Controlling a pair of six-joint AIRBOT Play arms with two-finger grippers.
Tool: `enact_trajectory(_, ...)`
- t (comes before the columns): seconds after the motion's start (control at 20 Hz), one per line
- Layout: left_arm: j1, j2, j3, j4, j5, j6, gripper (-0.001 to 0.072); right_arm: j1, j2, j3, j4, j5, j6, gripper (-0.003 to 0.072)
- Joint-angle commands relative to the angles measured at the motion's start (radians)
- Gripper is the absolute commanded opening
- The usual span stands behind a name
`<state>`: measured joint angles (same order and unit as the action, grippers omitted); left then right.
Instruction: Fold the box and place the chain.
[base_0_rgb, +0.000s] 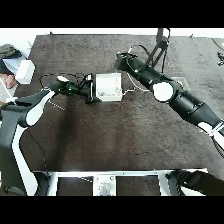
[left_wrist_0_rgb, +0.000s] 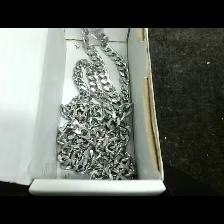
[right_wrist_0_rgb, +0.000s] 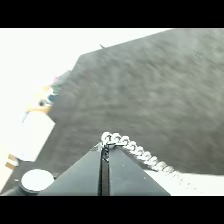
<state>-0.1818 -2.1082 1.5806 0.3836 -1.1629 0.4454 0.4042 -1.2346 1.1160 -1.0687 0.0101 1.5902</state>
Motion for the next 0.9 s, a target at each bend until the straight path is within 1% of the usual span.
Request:
enact_trajectory(0.0,0.000,0.000,0.000,0.000,0.000,0.000,0.0406,0.050,-0.052,0.050,-0.009,-0.018,-0.001,-0.0017)
enact_trajectory(0.15,0.000,0.000,0.000,0.000,0.000,0.000,0.0407,0.064,-0.122,0.058,-0.015,-0.004,-0.001,-0.0015)
enact_trajectory(0.2,0.000,0.000,0.000,0.000,0.000,0.000,0.0407,0.062,-0.140,0.058,-0.048,0.014,-0.001,-0.0004)
enact_trajectory(0.25,0.000,0.000,0.000,0.000,0.000,0.000,0.0407,0.057,-0.151,0.058,-0.086,0.032,0.000,0.0120)
enact_trajectory(0.3,0.000,0.000,0.000,0.000,0.000,0.000,0.0407,0.045,-0.154,0.058,-0.108,0.060,-0.001,0.0222)
enact_trajectory(0.4,0.000,0.000,0.000,0.000,0.000,0.000,0.0407,0.000,-0.150,0.058,-0.117,0.141,0.000,0.0227)
enact_trajectory(0.5,0.000,0.000,0.000,0.000,0.000,0.000,0.0407,-0.069,-0.142,0.057,-0.123,0.260,-0.001,0.0227)
enact_trajectory(0.6,0.000,0.000,0.000,0.000,0.000,0.000,0.0407,-0.151,-0.140,0.058,-0.167,0.395,0.000,0.0227)
enact_trajectory(0.7,0.000,0.000,0.000,0.000,0.000,0.000,0.0407,-0.240,-0.143,0.058,-0.218,0.501,0.000,0.0227)
enact_trajectory(0.85,0.000,0.000,0.000,0.000,0.000,0.000,0.0407,-0.376,-0.177,0.058,-0.244,0.582,-0.028,0.0227)
